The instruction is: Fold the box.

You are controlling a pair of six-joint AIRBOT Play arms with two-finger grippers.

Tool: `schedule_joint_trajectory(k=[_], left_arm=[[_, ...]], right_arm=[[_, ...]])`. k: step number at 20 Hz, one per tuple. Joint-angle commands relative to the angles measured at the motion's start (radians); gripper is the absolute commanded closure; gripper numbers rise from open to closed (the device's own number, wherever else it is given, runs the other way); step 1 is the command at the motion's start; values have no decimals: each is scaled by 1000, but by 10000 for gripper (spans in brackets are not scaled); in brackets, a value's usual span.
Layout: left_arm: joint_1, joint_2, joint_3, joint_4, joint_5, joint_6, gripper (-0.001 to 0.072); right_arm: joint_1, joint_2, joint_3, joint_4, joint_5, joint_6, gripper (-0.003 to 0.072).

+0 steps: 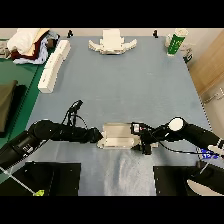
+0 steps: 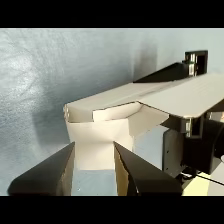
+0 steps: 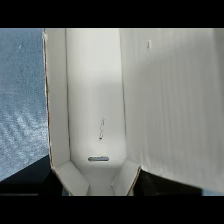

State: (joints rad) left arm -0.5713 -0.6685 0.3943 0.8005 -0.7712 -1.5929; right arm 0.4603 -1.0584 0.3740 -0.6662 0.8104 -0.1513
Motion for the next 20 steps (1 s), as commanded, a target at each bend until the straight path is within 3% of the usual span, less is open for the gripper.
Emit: schedule_joint_trajectory(k=[1, 6, 10, 12, 20], left_arm=[[-80, -23, 18, 80, 1, -99, 360], [-202, -89, 97, 291, 0, -332, 359], [-237, -96, 195, 468, -76, -500, 359], [-246, -110, 199, 474, -103, -504, 359], [-271, -184, 199, 477, -34, -533, 358]], right_arm=[[0, 0, 0, 0, 0, 0, 231], [0, 0, 1, 0, 0, 0, 231], [0, 0, 1, 0, 0, 0, 231], [0, 0, 0, 0, 0, 0, 231], [0, 0, 0, 0, 0, 0, 231]])
